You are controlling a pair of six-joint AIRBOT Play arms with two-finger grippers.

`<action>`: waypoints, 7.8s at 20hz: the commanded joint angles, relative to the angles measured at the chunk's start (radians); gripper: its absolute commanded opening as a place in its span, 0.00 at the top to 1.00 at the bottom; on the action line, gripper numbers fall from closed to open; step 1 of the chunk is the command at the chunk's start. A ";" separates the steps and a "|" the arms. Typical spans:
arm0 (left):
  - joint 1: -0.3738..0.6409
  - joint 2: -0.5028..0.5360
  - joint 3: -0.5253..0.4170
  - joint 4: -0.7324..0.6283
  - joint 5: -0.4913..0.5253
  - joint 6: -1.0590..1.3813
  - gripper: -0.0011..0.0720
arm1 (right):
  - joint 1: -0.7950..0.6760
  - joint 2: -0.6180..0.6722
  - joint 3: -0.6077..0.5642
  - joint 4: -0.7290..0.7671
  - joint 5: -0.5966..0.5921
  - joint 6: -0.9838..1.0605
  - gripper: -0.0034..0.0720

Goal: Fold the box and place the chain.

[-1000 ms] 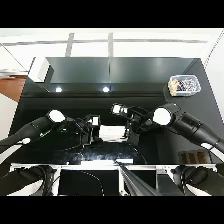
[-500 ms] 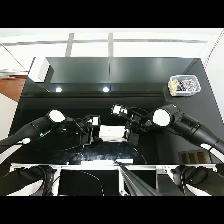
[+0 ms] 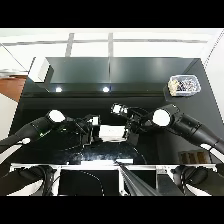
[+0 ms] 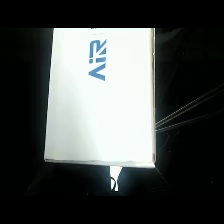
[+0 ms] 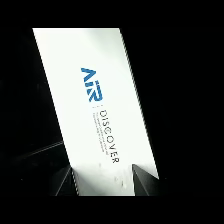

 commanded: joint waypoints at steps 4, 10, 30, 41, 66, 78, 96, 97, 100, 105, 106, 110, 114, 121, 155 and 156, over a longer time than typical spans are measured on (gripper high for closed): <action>0.000 -0.001 0.000 0.000 0.000 0.002 0.44 | -0.002 0.018 0.003 0.000 0.020 0.060 0.36; 0.000 -0.001 0.000 0.000 0.000 0.002 0.44 | -0.002 0.018 0.003 0.000 0.019 0.060 0.36; 0.000 -0.001 0.000 0.001 0.000 0.002 0.44 | 0.007 -0.005 0.011 -0.001 0.035 0.063 0.39; 0.000 -0.001 0.000 0.001 0.000 0.002 0.44 | -0.212 0.087 -0.117 0.480 0.018 0.335 0.92; 0.000 -0.001 0.000 0.001 0.000 0.002 0.45 | -0.216 -0.041 -0.129 0.662 0.041 0.320 0.91; 0.006 0.175 0.009 0.154 -0.034 -0.237 0.01 | -0.635 0.173 -0.048 0.628 0.178 0.320 0.90; -0.251 -0.034 0.243 0.184 0.034 -0.506 0.01 | -0.653 0.173 -0.048 0.542 0.179 0.321 0.90; -0.259 -0.037 0.245 0.183 0.048 -0.507 0.01 | -0.653 0.173 -0.048 0.542 0.179 0.321 0.90; -0.262 -0.037 0.247 0.184 0.057 -0.506 0.01 | -0.653 0.173 -0.048 0.541 0.178 0.320 0.90; -0.262 -0.037 0.247 0.184 0.038 -0.510 0.01 | -0.653 0.173 -0.048 0.539 0.178 0.321 0.90; -0.262 -0.037 0.248 0.184 0.038 -0.510 0.01 | -0.653 0.173 -0.048 0.539 0.179 0.321 0.90; -0.261 -0.034 0.248 0.184 0.038 -0.512 0.01 | -0.653 0.173 -0.048 0.539 0.184 0.321 0.90; -0.261 -0.011 0.256 0.199 0.035 -0.533 0.01 | -0.653 0.173 -0.048 0.539 0.190 0.321 0.90; -0.264 -0.018 0.258 0.207 0.020 -0.578 0.01 | -0.653 0.173 -0.048 0.539 0.196 0.321 0.90; 0.264 0.073 0.277 0.578 -0.008 -1.034 0.44 | -0.693 0.173 -0.048 0.506 0.192 0.320 0.90; 0.359 0.073 0.277 0.597 -0.019 -1.067 0.44 | -0.693 0.173 -0.048 0.500 0.191 0.320 0.90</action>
